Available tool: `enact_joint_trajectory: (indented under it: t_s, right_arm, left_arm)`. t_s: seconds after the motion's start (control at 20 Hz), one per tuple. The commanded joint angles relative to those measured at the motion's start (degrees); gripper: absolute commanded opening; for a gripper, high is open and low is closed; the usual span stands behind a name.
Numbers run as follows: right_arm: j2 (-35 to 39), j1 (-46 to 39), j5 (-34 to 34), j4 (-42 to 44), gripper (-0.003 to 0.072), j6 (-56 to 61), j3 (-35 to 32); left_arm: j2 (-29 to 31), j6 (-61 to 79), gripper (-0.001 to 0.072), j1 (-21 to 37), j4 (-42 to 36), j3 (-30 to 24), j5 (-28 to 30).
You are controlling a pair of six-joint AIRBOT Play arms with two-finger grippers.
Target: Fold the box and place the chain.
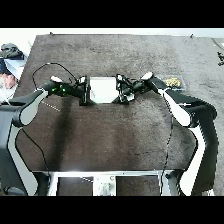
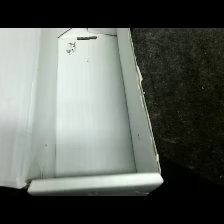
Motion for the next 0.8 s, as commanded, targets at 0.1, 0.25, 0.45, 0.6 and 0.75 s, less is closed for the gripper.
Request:
enact_joint_trajectory:
  t_s: [0.1,0.25,0.45,0.6,0.75]
  right_arm:
    - [0.02,0.07,0.00,0.00,0.0375,0.02,0.00]
    - [0.00,0.07,0.00,0.00,0.0375,0.04,0.00]
    - [0.00,0.07,0.00,0.00,0.0375,0.02,0.00]
    - [0.00,0.07,0.00,0.00,0.0375,0.02,0.00]
    - [0.00,0.07,0.00,0.00,0.0375,0.02,0.00]
  left_arm:
    - [-0.02,-0.61,0.0459,0.04,1.62,0.07,0.07]
    - [-0.02,-2.60,0.0459,0.04,3.08,0.07,0.13]
    - [0.00,-2.56,0.0461,0.04,2.80,0.07,0.63]
    - [0.00,-2.56,0.0461,0.04,2.80,0.07,0.61]
    - [0.00,-2.56,0.0461,0.04,2.67,0.07,0.61]
